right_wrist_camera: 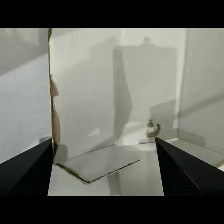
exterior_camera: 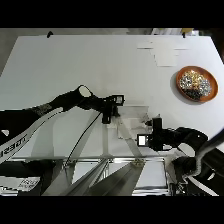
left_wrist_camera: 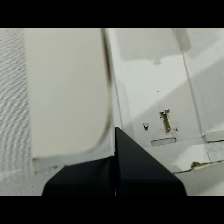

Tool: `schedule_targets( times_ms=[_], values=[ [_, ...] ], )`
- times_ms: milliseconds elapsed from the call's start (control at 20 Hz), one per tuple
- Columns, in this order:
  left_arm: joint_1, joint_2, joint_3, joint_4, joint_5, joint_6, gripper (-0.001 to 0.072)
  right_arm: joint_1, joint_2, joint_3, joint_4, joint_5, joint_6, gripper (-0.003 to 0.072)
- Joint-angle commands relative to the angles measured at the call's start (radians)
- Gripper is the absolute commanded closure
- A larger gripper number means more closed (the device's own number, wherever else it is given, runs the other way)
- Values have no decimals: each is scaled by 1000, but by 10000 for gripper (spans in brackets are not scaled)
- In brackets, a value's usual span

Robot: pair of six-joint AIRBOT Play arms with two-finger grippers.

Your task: Fold the box and place the chain.

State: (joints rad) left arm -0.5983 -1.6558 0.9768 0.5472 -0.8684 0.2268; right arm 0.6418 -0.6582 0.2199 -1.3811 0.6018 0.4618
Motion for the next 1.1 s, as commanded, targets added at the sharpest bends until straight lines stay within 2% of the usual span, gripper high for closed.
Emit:
schedule_targets(
  times_ms=[0,200,500,800,1050],
  values=[
    [0,-1,0,0,0,0,699,0,2,35,5,2,3,-4],
    [0,-1,0,0,0,0,699,-119,2,90,72,37,-92,-4],
    [0,-1,0,0,0,0,699,-275,-9,96,285,79,-305,-3],
    [0,-1,0,0,0,0,699,-422,-93,97,446,162,-448,-3],
    [0,-1,0,0,0,0,699,-512,-166,111,602,187,-623,-3]
  ],
)
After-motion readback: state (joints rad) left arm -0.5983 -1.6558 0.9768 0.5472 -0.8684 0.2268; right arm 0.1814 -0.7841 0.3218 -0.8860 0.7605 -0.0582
